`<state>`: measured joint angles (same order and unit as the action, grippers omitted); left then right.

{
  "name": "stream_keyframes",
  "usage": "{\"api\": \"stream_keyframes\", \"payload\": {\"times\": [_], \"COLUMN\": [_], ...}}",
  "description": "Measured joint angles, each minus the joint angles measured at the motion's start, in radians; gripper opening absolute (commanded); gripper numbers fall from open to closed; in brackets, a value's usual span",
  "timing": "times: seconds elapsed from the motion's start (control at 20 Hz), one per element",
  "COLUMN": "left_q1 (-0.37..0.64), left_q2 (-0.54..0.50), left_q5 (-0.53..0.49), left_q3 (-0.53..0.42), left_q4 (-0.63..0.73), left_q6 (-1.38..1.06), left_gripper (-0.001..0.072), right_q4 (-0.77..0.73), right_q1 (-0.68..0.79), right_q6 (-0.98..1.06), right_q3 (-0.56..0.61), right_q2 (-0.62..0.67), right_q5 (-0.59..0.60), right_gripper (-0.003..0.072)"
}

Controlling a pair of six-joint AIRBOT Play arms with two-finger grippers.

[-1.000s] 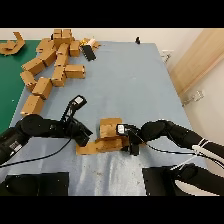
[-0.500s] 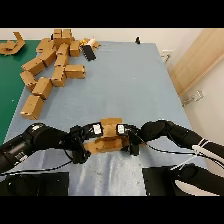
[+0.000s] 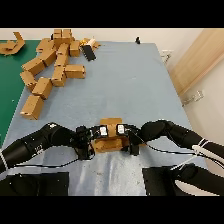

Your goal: Fold the box.

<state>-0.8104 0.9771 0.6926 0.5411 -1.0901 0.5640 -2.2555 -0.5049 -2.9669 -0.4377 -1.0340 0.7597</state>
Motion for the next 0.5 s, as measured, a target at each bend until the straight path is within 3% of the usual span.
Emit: {"api": "stream_keyframes", "payload": {"times": [0.4,0.5], "left_q1": [0.0,0.0], "left_q2": [0.01,0.01], "left_q5": [-0.061,-0.065], "left_q3": [0.0,0.0], "left_q4": [0.064,0.074], "left_q6": [-0.039,-0.048], "left_gripper": [0.0621,0.0584], "right_q4": [0.0,0.0], "right_q1": [0.0,0.0], "right_q6": [0.0,0.0], "right_q3": [0.0,0.0], "right_q2": [0.0,0.0], "right_q5": [0.0,0.0], "right_gripper": [0.0573,0.0573]}}
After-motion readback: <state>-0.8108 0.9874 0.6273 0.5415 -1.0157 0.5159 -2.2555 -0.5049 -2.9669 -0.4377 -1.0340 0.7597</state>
